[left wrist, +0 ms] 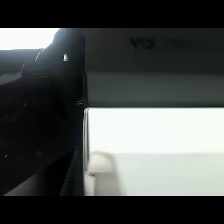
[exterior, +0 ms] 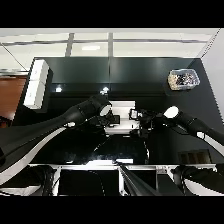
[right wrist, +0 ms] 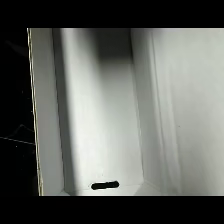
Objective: Fold the box and place the chain.
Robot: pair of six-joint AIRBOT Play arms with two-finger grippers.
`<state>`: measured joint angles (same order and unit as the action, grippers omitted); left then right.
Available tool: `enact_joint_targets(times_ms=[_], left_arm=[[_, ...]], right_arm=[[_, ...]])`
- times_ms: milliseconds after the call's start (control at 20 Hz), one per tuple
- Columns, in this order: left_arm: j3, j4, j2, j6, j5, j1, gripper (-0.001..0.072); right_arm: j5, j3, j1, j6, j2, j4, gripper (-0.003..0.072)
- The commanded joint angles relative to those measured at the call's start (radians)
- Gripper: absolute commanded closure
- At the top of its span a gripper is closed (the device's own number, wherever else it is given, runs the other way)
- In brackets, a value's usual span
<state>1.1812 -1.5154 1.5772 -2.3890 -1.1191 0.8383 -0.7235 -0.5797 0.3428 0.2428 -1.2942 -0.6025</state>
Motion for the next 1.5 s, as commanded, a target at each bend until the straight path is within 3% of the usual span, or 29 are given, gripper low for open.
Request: enact_joint_targets(times_ms=[0,150,250,300,350,550,600,650,700,1000,1250,1300,1350,1450], left_arm=[[0.000,-0.002,0.000,-0.003,-0.003,0.000,0.0354],[0.000,-0.003,0.007,-0.026,-0.007,0.000,0.0373],[0.000,-0.002,0.008,-0.022,-0.004,0.001,0.0603],[0.000,-0.002,0.008,-0.022,-0.004,0.001,0.0616],[0.000,-0.002,0.008,-0.022,-0.004,0.001,0.0683],[0.000,-0.002,0.008,-0.020,-0.004,0.001,0.0683],[0.000,-0.002,0.008,-0.020,-0.005,0.000,0.0683],[0.000,-0.002,0.008,-0.020,-0.005,0.000,0.0683],[0.000,-0.002,0.008,-0.020,-0.005,0.000,0.0683],[0.000,-0.002,0.007,0.027,-0.011,-0.001,0.0683],[0.000,-0.002,0.007,0.033,-0.016,0.000,0.0683],[0.000,-0.002,0.007,0.033,-0.016,0.000,0.0682],[0.000,-0.002,0.007,0.033,-0.016,0.000,0.0682],[0.000,-0.002,0.007,0.033,-0.016,0.000,0.0682]], right_arm=[[-0.001,0.001,0.001,0.001,-0.001,0.000,0.0526],[-0.001,0.001,0.001,0.000,-0.001,0.000,0.0526],[-0.001,0.001,0.001,0.001,-0.001,0.000,0.0526],[-0.001,0.001,0.001,0.001,-0.001,0.000,0.0526],[-0.001,0.001,0.001,0.001,-0.001,0.000,0.0526],[0.000,0.001,0.001,0.000,-0.001,0.000,0.0522],[0.009,0.001,0.001,-0.009,-0.001,0.001,0.0388],[0.019,0.000,0.001,-0.030,0.000,0.001,0.0163],[0.021,0.000,0.001,-0.031,0.002,0.000,0.0005],[-0.036,0.000,0.000,-0.084,0.119,-0.182,0.0007],[-0.059,0.000,0.000,-0.097,0.132,-0.184,0.0009],[-0.060,0.000,0.001,-0.097,0.132,-0.184,0.0063],[-0.061,0.000,0.001,-0.097,0.132,-0.184,0.0174],[-0.062,0.000,0.001,-0.097,0.132,-0.179,0.0207]])
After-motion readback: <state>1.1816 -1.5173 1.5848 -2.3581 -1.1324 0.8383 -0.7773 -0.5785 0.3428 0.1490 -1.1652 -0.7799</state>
